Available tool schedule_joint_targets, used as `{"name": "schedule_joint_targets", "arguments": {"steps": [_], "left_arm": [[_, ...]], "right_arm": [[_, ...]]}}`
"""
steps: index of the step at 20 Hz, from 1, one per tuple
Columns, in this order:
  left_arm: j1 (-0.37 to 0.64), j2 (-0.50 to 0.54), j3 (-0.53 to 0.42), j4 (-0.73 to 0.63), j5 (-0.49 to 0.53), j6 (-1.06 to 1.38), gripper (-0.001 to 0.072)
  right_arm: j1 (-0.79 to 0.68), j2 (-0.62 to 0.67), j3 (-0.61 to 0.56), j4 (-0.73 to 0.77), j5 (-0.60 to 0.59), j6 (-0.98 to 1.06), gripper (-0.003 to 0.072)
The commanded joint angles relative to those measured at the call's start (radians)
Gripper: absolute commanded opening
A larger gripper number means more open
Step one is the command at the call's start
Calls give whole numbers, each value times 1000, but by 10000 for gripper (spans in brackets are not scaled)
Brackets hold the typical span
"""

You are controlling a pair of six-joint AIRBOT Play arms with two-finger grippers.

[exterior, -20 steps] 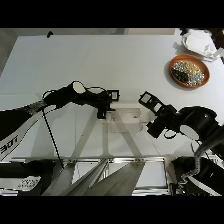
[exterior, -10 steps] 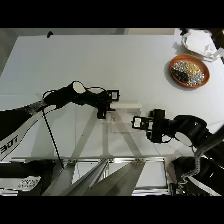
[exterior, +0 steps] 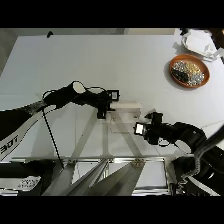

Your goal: Fold the box and place the chain.

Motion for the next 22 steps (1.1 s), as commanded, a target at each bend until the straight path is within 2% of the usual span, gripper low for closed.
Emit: {"name": "schedule_joint_targets", "arguments": {"steps": [1, 6, 11, 15, 22], "left_arm": [[-1, 0, -1, 0, 0, 0, 12], [-1, 0, -1, 0, 0, 0, 12], [-1, 0, -1, 0, 0, 0, 12], [-1, 0, -1, 0, 0, 0, 12], [-1, 0, -1, 0, 0, 0, 12]], "right_arm": [[0, -15, -7, 70, -34, -5, 685], [0, -31, -7, 87, -78, -9, 685], [-14, -31, -6, 228, -103, -275, 684], [-118, -31, 7, 341, -90, -383, 684], [-199, -32, 19, 568, -82, -642, 684]]}}
